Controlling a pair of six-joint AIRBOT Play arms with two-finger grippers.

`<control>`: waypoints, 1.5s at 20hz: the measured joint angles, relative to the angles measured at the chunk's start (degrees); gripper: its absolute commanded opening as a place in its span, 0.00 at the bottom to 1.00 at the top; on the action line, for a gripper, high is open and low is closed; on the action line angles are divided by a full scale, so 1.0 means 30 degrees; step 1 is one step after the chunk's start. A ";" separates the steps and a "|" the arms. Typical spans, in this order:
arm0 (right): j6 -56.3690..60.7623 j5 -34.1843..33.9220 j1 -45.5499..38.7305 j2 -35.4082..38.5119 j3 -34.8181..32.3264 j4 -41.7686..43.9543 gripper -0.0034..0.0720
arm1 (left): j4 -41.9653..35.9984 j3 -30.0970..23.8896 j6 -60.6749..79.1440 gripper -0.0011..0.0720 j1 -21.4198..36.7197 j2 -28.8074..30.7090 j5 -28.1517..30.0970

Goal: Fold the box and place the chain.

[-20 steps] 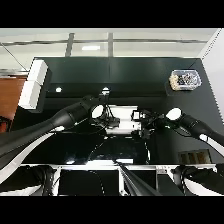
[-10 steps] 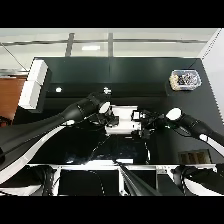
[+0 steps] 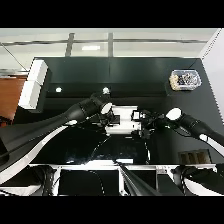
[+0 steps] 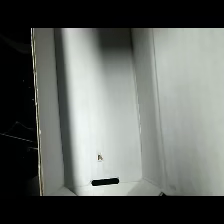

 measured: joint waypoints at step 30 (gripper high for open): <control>0.0408 -0.0007 0.0000 0.0044 0.0000 -0.0102 0.91 | -0.0138 0.0146 -0.0131 0.05 -0.0044 -0.0204 -0.0255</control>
